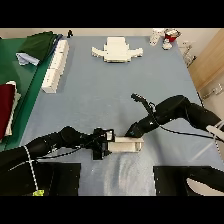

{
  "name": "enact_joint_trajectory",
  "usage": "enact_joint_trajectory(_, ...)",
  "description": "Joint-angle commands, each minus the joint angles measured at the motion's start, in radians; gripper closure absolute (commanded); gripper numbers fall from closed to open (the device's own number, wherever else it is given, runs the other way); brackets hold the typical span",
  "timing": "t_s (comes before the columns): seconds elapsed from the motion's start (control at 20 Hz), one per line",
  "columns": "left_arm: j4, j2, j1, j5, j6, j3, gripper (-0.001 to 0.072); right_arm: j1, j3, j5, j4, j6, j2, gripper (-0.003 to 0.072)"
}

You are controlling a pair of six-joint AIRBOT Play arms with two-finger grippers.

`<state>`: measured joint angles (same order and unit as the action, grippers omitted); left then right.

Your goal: Fold the box.

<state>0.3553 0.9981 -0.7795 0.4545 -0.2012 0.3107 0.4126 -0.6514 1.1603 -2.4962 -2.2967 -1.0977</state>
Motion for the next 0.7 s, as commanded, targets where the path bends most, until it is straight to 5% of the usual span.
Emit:
enact_joint_trajectory(0.0, 0.000, 0.000, 0.000, 0.000, 0.000, 0.000, 0.0273, 0.101, 0.093, -0.204, 0.066, -0.043, 0.129, 0.0682)
enact_joint_trajectory(0.45, 0.000, 0.000, 0.000, 0.000, 0.000, 0.000, 0.0273, 0.362, 0.266, -0.570, 0.192, -0.079, 0.343, 0.0673)
enact_joint_trajectory(0.5, 0.000, 0.000, 0.000, 0.000, 0.000, 0.000, 0.0273, 0.375, 0.263, -0.581, 0.197, -0.080, 0.352, 0.0619)
enact_joint_trajectory(0.6, 0.000, 0.000, 0.000, 0.000, 0.000, 0.000, 0.0273, 0.393, 0.257, -0.575, 0.205, -0.119, 0.367, 0.0295)
enact_joint_trajectory(0.65, 0.000, 0.000, 0.000, 0.000, 0.000, 0.000, 0.0273, 0.398, 0.256, -0.568, 0.219, -0.146, 0.370, 0.0208)
